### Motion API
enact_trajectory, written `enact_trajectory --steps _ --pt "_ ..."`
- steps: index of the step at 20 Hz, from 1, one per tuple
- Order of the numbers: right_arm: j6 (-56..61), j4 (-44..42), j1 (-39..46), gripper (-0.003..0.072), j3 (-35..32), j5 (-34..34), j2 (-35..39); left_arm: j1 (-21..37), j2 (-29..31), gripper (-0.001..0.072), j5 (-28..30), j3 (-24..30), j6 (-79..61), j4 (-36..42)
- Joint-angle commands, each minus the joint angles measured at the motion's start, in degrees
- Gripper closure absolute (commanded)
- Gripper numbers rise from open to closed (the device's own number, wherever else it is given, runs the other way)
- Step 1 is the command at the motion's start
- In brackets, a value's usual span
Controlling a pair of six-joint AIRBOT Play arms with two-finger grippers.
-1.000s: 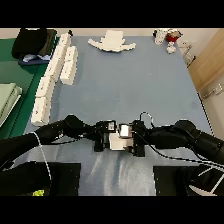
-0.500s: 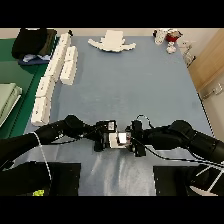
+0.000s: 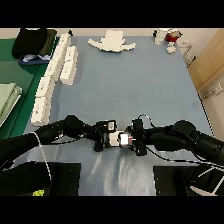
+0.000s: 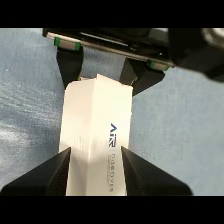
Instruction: Fold the box.
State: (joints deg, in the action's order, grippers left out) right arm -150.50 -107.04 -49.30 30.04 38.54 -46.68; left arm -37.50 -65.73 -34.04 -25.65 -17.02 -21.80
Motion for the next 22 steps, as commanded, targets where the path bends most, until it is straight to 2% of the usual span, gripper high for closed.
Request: enact_trajectory --steps 1,10,19,21,22 --pt "0.0 0.5 -0.1 0.0224 0.1 -0.8 0.4 0.0 0.0 0.028 0.0 -0.1 -0.1 0.0" --pt "0.0 1.9 0.0 0.0247 0.1 -4.4 1.4 0.0 0.0 0.028 0.0 -0.1 -0.1 0.0" --pt "0.1 1.8 0.0 0.0282 0.1 -4.7 -0.3 0.0 0.0 0.028 0.0 -0.1 -0.1 0.0" --pt "0.2 1.0 0.0 0.041 0.1 -4.5 -1.4 0.0 0.0 0.028 0.0 -0.1 -0.1 0.0" --pt "0.1 0.0 0.0 0.0411 0.1 -4.0 -1.6 0.0 0.0 0.0281 0.0 -0.1 -0.1 0.0"
